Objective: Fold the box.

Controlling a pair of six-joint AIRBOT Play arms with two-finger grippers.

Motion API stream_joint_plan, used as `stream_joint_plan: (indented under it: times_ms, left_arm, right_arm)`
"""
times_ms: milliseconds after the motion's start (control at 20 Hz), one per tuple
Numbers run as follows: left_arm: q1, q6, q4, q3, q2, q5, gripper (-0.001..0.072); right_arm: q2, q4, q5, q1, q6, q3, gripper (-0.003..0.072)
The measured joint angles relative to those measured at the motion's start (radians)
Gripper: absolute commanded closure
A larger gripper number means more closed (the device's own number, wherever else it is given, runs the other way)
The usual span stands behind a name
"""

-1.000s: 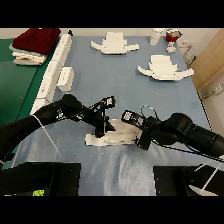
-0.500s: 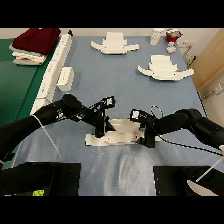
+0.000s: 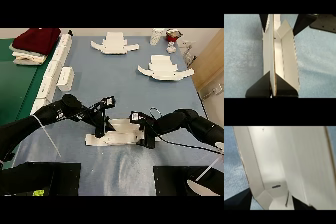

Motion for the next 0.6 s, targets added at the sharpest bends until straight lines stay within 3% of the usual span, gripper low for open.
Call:
stream_joint_plan:
  times_ms: [600]
  left_arm:
    - [0.000,0.001,0.002,0.000,0.000,-0.003,0.0694]
  right_arm:
    - [-0.001,0.098,0.006,-0.001,-0.211,-0.066,-0.0031]
